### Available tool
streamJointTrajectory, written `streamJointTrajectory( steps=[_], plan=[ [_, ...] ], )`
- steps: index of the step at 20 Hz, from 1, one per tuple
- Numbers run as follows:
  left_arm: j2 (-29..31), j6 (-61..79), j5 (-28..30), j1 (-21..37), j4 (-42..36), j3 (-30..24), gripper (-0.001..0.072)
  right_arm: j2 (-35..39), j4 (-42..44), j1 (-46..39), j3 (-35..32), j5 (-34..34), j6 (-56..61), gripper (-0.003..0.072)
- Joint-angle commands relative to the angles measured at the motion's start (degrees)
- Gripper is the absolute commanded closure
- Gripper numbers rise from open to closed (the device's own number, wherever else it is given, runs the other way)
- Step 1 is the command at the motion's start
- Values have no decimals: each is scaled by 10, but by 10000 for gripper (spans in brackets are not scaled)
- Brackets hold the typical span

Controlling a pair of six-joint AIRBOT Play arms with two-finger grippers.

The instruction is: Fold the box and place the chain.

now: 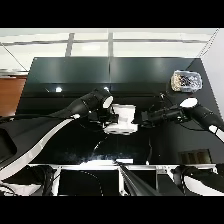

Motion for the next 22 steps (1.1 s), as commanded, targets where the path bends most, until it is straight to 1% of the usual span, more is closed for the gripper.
streamJointTrajectory(
  steps=[1, 4, 6, 9, 12, 14, 15, 16, 17, 18, 20, 21, 22],
  plan=[
    [0, 0, 1, 0, 0, 0, 681, 0, 2, 33, 1, -41, 31, 97],
    [0, 0, 0, 0, 0, 0, 681, 0, -9, 62, 11, -69, 55, 98],
    [0, 0, 0, 0, 0, 0, 681, 0, -35, 85, 29, -90, 80, 98],
    [0, 0, 0, 0, 0, 0, 680, 0, -155, 136, 68, -123, 190, 98],
    [0, 0, 0, 0, 0, 0, 681, -3, -281, 182, 102, -129, 306, 100],
    [0, 0, 0, 0, 0, 0, 681, -4, -347, 207, 115, -129, 367, 141],
    [0, 0, 0, 0, 0, 0, 681, -4, -373, 216, 116, -127, 398, 141],
    [0, 0, 0, 0, 0, 0, 681, -5, -397, 225, 116, -122, 425, 192],
    [0, 0, 0, 0, 0, 0, 681, -8, -416, 231, 116, -114, 452, 202],
    [0, 0, 0, 0, 0, 0, 680, -12, -433, 237, 116, -106, 471, 260],
    [0, 0, 0, 0, 0, 0, 681, -24, -458, 247, 122, -91, 506, 270],
    [0, 0, 1, 0, 0, 0, 680, -32, -465, 251, 128, -81, 513, 343],
    [0, 0, 1, 0, 1, 0, 680, -38, -470, 255, 135, -72, 524, 343]
  ],
)
